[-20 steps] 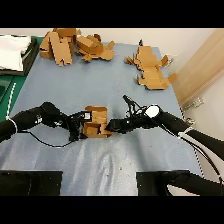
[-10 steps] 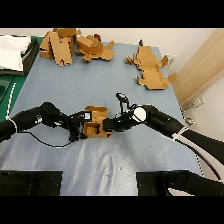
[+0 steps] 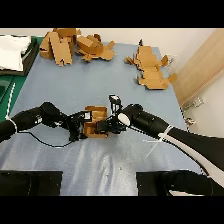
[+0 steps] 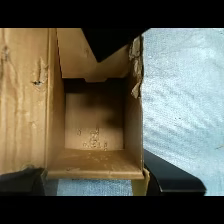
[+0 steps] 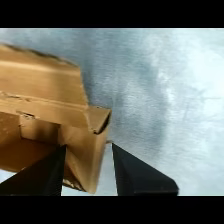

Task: Fold the box.

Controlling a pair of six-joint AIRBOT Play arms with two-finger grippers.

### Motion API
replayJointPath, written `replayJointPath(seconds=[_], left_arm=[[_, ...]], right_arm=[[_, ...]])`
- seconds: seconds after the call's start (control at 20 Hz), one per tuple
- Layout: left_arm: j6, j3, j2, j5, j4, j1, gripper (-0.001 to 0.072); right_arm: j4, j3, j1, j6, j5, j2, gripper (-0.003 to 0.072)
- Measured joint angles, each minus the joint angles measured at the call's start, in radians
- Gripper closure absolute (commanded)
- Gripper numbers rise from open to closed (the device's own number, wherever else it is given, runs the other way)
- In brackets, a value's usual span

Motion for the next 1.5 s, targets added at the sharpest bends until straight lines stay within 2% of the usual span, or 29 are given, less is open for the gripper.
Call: replayJointPath(seconds=[0.4, 0.75, 1.05, 1.15, 1.2, 1.35, 1.4, 1.5], left_arm=[[-0.001, 0.000, 0.000, 0.001, 0.000, 0.000, 0.0331], [-0.002, 0.000, 0.000, 0.001, 0.000, 0.000, 0.0332], [-0.002, 0.000, 0.000, 0.002, -0.001, 0.000, 0.0331], [-0.002, 0.000, 0.000, 0.002, -0.002, 0.000, 0.0331], [-0.005, 0.000, 0.000, 0.003, -0.005, 0.000, 0.0331], [-0.006, 0.000, 0.000, 0.006, -0.005, -0.002, 0.0332], [-0.005, 0.000, 0.000, 0.006, -0.004, -0.002, 0.0331], [-0.003, 0.000, 0.000, 0.005, -0.003, -0.001, 0.0332]], right_arm=[[-0.114, 0.032, 0.039, 0.161, 0.053, -0.042, 0.0256], [-0.132, 0.148, 0.068, 0.182, 0.097, -0.160, 0.0258], [-0.182, 0.174, 0.070, 0.204, 0.209, -0.200, 0.0532], [-0.195, 0.177, 0.071, 0.206, 0.217, -0.203, 0.0669], [-0.203, 0.177, 0.071, 0.218, 0.227, -0.204, 0.0680], [-0.218, 0.178, 0.071, 0.215, 0.232, -0.206, 0.0679], [-0.220, 0.178, 0.071, 0.214, 0.232, -0.206, 0.0630], [-0.234, 0.177, 0.071, 0.206, 0.242, -0.206, 0.0439]])
